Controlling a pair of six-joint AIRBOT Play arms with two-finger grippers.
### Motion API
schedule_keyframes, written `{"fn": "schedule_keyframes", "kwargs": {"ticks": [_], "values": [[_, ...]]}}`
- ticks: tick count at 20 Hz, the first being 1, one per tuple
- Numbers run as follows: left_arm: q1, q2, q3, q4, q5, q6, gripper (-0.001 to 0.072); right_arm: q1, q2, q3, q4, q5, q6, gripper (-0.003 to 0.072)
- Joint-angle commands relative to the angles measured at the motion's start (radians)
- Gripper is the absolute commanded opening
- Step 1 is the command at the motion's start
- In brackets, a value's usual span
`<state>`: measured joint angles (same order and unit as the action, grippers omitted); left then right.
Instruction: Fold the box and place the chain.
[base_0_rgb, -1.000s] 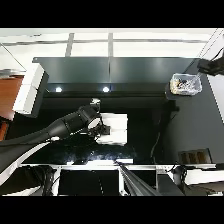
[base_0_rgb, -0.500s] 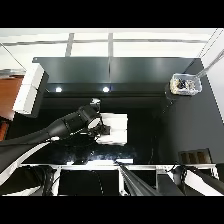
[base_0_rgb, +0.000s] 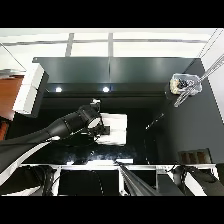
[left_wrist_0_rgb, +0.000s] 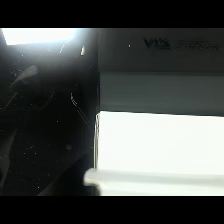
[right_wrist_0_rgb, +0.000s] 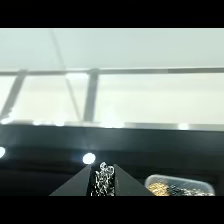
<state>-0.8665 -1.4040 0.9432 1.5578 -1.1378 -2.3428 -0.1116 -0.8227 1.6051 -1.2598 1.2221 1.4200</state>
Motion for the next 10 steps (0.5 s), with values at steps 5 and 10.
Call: {"fn": "schedule_keyframes", "kwargs": {"ticks": [5, 10], "values": [[0.002, 0.000, 0.000, 0.005, 0.013, -0.026, 0.0032, 0.216, 0.054, -0.023, 0.087, 0.248, 0.008, 0.0021], [0.002, 0.000, 0.000, 0.005, 0.026, -0.025, 0.0032, 0.249, 0.052, -0.068, 0.220, 0.237, 0.008, 0.0021]]}}
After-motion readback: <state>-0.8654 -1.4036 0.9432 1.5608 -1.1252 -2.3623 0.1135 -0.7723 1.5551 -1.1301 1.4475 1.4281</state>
